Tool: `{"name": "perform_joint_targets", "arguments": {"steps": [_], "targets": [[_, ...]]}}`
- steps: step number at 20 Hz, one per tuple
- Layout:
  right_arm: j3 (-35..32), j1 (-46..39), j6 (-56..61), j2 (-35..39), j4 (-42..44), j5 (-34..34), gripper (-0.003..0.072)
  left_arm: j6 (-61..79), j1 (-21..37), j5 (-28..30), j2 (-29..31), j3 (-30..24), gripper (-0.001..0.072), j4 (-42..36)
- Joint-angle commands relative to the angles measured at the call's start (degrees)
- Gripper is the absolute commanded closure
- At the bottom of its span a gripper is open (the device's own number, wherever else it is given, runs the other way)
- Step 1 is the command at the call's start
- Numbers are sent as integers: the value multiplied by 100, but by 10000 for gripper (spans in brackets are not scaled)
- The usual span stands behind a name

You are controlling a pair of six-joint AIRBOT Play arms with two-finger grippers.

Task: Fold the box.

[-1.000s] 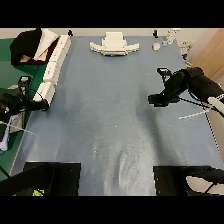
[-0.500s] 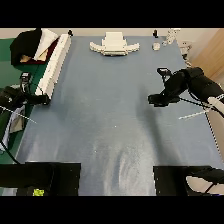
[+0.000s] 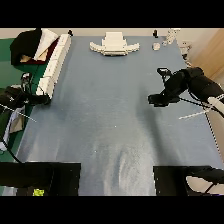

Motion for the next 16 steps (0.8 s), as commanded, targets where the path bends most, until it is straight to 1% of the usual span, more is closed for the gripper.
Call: {"name": "perform_joint_targets", "arguments": {"steps": [1,2,3,6,8,10,13,15,16], "targets": [[4,-2,0,-4,0,2,681,-24,4,-35,-7,7,248,-17],[4,0,0,-4,0,2,681,-17,4,-50,-7,7,139,-15],[4,0,0,-4,0,2,681,-20,4,-46,-7,7,2,-15],[4,-2,0,-4,0,2,681,-17,15,-76,9,9,2,46],[4,-2,0,-4,2,2,681,-24,63,-398,107,46,2,321],[4,-2,0,-4,0,2,681,-31,192,-1036,334,118,2,682],[4,-2,0,-4,0,2,681,-42,387,-2133,835,289,2,1023],[4,-2,0,-4,0,2,681,-48,420,-2973,1174,422,2,1314],[4,-2,0,-4,0,2,681,-111,420,-3453,1340,490,3,1331]]}}
